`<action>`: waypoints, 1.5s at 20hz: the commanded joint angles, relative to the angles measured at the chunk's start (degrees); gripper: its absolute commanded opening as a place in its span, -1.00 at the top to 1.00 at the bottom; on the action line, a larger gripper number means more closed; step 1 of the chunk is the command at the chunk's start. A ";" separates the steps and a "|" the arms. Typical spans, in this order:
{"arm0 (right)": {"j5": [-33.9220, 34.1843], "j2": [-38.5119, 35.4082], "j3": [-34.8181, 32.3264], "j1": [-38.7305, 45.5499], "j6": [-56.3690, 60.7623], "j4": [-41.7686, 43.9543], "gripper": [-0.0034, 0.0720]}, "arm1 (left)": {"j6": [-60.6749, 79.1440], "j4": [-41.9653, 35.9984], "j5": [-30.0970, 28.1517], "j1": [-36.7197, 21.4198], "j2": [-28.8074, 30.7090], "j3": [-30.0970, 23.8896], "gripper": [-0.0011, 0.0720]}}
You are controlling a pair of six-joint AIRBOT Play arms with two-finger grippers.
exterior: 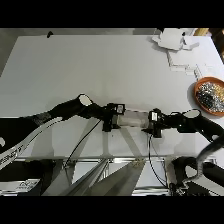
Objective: Fold the box and place the chain.
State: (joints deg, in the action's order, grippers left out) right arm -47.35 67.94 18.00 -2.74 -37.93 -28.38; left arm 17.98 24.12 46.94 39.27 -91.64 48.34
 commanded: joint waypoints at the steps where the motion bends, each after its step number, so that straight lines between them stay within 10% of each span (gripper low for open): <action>1: 0.17 0.07 -0.02 0.00 0.13 -0.09 -0.15 | 0.02 0.07 0.00 0.04 0.04 -0.04 0.41; 4: -0.79 -0.09 -0.02 0.00 0.94 -0.02 -0.19 | 0.02 0.07 -0.02 0.04 0.04 -0.04 0.41; 7: -0.98 -2.29 0.11 0.02 8.63 -1.07 -0.73 | 0.02 0.07 0.00 0.04 0.04 -0.04 0.41; 20: -13.75 -27.93 0.26 0.00 40.61 -34.62 -0.70 | 0.02 0.04 0.00 0.04 0.04 -0.04 0.41; 27: -17.46 -36.41 0.26 0.00 42.40 -11.47 0.87 | 0.02 0.04 0.00 0.04 0.04 -0.04 0.41; 30: -11.02 -34.29 0.24 0.00 42.12 -2.23 0.86 | 0.02 0.04 0.00 0.04 0.04 -0.04 0.41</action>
